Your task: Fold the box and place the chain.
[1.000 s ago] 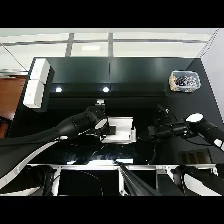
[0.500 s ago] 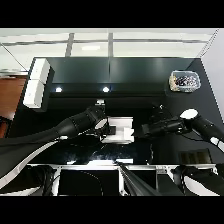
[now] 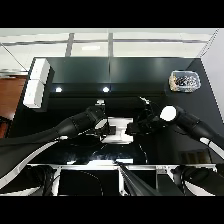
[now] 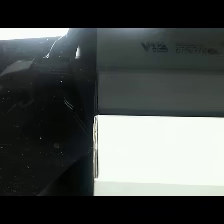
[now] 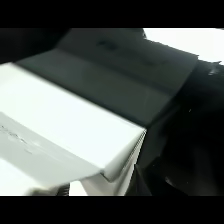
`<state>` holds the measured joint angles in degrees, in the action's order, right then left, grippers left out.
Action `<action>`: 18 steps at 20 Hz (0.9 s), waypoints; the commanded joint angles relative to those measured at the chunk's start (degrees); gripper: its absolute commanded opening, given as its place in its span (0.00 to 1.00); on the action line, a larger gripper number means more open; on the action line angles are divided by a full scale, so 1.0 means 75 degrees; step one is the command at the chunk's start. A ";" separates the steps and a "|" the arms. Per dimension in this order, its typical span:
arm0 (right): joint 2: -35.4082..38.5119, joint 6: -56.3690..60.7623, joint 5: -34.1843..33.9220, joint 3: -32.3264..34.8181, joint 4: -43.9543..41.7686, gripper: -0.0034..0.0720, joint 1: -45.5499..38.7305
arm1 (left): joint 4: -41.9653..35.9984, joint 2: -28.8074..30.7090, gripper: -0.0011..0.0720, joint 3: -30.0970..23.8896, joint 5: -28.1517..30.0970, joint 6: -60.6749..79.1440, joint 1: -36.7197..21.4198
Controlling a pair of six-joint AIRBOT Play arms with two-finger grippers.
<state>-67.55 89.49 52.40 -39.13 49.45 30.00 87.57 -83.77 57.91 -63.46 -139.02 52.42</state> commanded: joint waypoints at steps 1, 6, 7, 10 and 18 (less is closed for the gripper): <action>-0.0003 0.2215 -0.0277 -0.0525 0.1853 0.63 0.0877 | 0.0003 -0.0003 0.05 0.0006 -0.0003 -0.0012 -0.0003; -0.0009 0.4409 0.0274 -0.0918 0.3722 0.63 0.1571 | 0.0003 -0.0003 0.05 0.0006 0.0032 -0.0012 -0.0003; -0.0023 0.4736 0.0411 -0.0973 0.4068 0.63 0.1722 | 0.0003 -0.0003 0.05 0.0006 0.0032 -0.0012 -0.0003; -0.0259 0.5450 0.0697 -0.1154 0.4558 0.56 0.2171 | 0.0003 -0.0003 0.05 0.0006 0.0032 -0.0012 -0.0003; -0.0866 0.6140 0.1043 -0.1177 0.4208 0.45 0.2416 | 0.0003 -0.0003 0.05 0.0006 0.0050 -0.0012 -0.0003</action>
